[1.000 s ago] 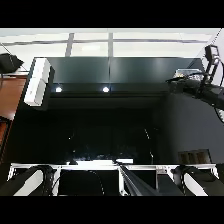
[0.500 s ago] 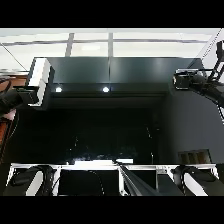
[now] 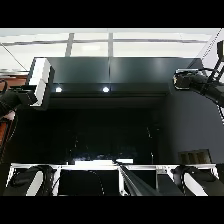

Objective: Fold the box and place the chain.

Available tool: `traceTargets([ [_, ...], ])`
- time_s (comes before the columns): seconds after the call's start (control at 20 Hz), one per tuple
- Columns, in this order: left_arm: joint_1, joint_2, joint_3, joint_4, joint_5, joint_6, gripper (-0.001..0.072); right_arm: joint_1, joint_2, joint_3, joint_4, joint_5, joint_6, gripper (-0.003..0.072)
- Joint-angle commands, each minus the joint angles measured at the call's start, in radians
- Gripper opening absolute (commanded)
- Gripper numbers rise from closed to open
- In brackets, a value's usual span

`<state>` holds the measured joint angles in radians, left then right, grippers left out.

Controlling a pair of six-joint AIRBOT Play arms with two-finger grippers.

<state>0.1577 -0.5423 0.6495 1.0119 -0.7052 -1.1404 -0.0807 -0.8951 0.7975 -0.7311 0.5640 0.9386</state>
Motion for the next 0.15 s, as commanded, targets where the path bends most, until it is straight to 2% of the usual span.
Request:
traceTargets([
  [0.0, 0.0, 0.001, 0.0, 0.0, 0.002, -0.001, 0.0028, 0.0, 0.001, 0.0, 0.0, 0.0, 0.0, 0.0017],
  [0.1, 0.0, 0.001, 0.0, 0.0, 0.002, -0.001, 0.0029, 0.0, 0.001, 0.0, 0.0, 0.0, 0.0, 0.0018],
])
